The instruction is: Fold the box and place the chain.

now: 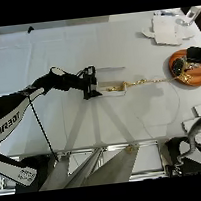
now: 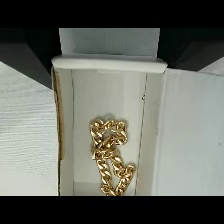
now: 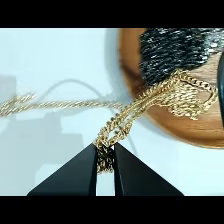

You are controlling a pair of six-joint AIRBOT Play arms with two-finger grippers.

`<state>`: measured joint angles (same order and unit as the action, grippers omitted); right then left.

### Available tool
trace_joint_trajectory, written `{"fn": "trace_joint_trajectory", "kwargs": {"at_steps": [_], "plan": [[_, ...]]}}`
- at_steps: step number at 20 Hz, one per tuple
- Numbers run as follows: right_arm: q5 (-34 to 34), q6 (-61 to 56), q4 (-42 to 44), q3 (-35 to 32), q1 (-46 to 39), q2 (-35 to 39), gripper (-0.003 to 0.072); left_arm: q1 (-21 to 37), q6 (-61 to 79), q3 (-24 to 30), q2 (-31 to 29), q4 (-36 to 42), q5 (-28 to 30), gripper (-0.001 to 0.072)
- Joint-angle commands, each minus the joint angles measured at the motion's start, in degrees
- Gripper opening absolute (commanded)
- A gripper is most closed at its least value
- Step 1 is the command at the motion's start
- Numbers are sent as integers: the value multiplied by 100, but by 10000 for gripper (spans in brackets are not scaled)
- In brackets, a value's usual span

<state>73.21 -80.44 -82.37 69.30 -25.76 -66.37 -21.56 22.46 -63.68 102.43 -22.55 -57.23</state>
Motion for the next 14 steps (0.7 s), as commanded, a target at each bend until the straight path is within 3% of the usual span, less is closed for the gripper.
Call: {"fn": "trace_joint_trajectory", "kwargs": {"at_steps": [1,9,14], "plan": [[393,35,13,-11,686,170,10,2,2,-4,-2,0,0,316],[-310,-144,7,-11,3021,111,10,2,2,-4,-2,0,0,316],[-774,-378,9,-11,3995,-468,10,2,2,-4,-2,0,0,316]]}}
